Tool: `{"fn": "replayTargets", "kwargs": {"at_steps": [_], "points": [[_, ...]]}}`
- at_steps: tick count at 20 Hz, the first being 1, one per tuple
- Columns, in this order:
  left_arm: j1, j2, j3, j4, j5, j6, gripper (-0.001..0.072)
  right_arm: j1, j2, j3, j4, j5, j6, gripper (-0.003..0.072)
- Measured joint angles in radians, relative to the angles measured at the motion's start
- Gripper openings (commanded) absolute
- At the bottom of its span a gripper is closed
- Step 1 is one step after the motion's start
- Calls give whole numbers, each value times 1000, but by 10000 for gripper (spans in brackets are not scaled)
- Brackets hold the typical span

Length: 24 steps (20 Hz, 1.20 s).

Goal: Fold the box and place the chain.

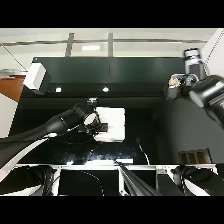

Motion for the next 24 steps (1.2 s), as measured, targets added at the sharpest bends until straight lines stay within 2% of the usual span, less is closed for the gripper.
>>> {"fn": "replayTargets", "kwargs": {"at_steps": [4, 5, 6, 9, 12, 15, 16, 17, 24], "points": [[0, 0, 0, 0, 2, 0, 28, -260, -113, 47, 110, -184, -7, 704], [0, 0, 0, 0, 3, 0, 28, -316, -163, 84, 147, -208, -8, 586], [0, 0, 0, 0, 3, 0, 28, -362, -215, 126, 192, -212, -13, 540], [0, 0, 0, 1, 6, 0, 28, -471, -393, 281, 341, -185, -37, 540], [0, 0, 0, 1, 8, 0, 28, -521, -545, 415, 428, -152, -43, 540], [0, 0, 0, 2, 8, 0, 28, -544, -650, 497, 471, -135, 11, 539], [0, 0, 0, 2, 8, 0, 28, -551, -677, 514, 484, -135, 33, 537], [0, 0, 0, 2, 8, 0, 28, -554, -700, 525, 499, -131, 50, 468], [0, 0, 0, 2, 6, 0, 28, -570, -795, 553, 550, -156, 141, 475]]}}
